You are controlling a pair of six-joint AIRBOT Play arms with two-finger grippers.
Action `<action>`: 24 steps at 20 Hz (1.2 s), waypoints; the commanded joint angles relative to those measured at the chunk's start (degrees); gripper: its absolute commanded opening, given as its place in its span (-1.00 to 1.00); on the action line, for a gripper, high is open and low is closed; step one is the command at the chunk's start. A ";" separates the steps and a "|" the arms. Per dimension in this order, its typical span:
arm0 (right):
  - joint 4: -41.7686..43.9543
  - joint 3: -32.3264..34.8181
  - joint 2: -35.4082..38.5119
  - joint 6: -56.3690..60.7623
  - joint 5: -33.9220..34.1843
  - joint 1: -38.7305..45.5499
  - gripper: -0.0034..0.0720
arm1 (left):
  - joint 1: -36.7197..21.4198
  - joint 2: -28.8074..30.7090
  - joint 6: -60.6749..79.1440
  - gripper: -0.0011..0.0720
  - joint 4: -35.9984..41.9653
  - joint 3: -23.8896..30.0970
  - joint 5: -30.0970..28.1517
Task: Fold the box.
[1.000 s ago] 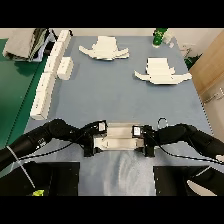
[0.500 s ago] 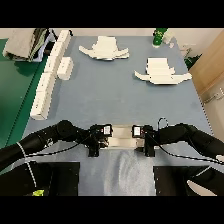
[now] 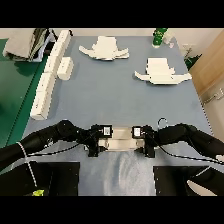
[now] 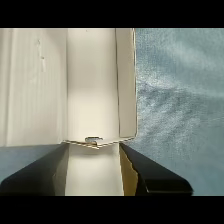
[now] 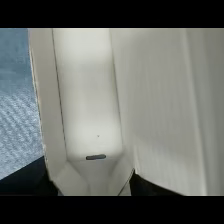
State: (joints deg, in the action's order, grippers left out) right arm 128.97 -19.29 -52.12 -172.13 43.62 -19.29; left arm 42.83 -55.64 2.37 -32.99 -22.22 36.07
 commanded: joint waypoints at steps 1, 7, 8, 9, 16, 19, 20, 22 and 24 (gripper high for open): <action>0.02 -0.04 0.04 0.20 -0.07 0.00 0.46 | -0.04 0.04 0.20 0.27 -0.83 0.02 1.55; 0.02 -0.04 0.04 0.20 -0.07 0.00 0.46 | 0.07 0.02 0.24 -0.39 4.20 0.02 -0.59; 0.02 -0.04 0.04 0.20 -0.07 0.00 0.46 | 0.07 0.02 0.26 -0.39 6.23 0.02 -1.66; 0.02 -0.04 0.04 0.20 -0.07 0.00 0.46 | 0.07 0.02 0.26 -0.39 8.28 0.02 -2.34; 0.02 -0.04 0.04 0.20 -0.07 -0.02 0.46 | 1.84 -0.09 3.17 0.11 13.62 0.20 -2.95; 0.02 -0.04 0.04 0.20 -0.07 0.00 0.46 | 1.81 -0.09 2.62 0.67 13.53 0.20 -2.95; 0.02 -0.04 0.04 0.20 -0.07 0.00 0.46 | 1.81 -0.09 2.51 0.67 13.44 0.20 -2.95; 0.02 -0.04 0.04 0.20 -0.07 -0.02 0.46 | 1.81 0.02 1.44 0.65 13.31 0.20 -2.93; 0.02 -0.04 0.04 0.20 -0.07 -0.02 0.46 | 1.70 0.52 -2.91 -0.40 11.39 0.20 -2.62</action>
State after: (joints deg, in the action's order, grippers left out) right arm 128.97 -19.29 -52.12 -171.94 43.53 -19.29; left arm 44.60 -55.51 3.27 -19.94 -22.04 33.17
